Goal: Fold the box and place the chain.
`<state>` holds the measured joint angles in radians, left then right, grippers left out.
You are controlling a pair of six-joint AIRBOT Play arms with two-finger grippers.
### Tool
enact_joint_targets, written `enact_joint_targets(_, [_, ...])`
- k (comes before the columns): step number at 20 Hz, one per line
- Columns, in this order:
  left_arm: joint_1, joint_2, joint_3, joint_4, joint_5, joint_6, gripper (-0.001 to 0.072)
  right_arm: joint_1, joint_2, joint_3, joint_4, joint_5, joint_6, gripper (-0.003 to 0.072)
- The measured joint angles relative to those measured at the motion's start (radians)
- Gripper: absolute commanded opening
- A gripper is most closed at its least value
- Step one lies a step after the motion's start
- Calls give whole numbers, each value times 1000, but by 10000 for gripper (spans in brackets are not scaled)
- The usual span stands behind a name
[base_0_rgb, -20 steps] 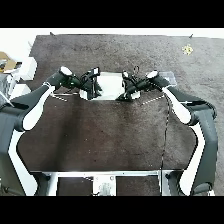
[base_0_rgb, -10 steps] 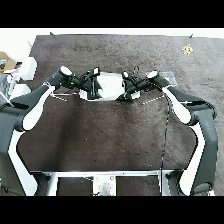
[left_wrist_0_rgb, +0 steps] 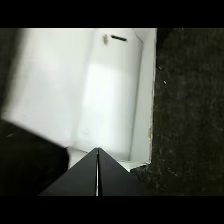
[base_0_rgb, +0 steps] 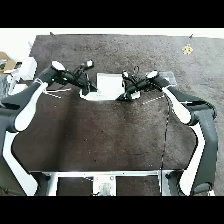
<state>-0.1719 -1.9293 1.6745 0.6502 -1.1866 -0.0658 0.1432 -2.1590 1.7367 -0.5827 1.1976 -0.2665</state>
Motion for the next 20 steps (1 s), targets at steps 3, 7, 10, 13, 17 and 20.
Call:
enact_joint_targets(3, [56, 82, 7, 27, -19, -148, 11, 0, 0, 0, 0, 0, 0, 384])
enact_joint_targets(7, [137, 168, 10, 94, -34, -477, 11, 0, 0, 0, 0, 0, -1, 385])
enact_joint_targets(10, [172, 189, -8, 172, -52, -723, 11, 0, 0, 0, 0, -1, -1, 384])
enact_joint_targets(13, [189, 193, -49, 243, -51, -881, 11, 0, 0, 0, 0, -1, -2, 385])
enact_joint_targets(17, [192, 158, -120, 268, -34, -990, 11, 0, 0, 0, 0, -1, -2, 384])
enact_joint_targets(20, [193, 106, -163, 219, -25, -1015, 11, 0, 0, 0, -1, -1, -2, 384])
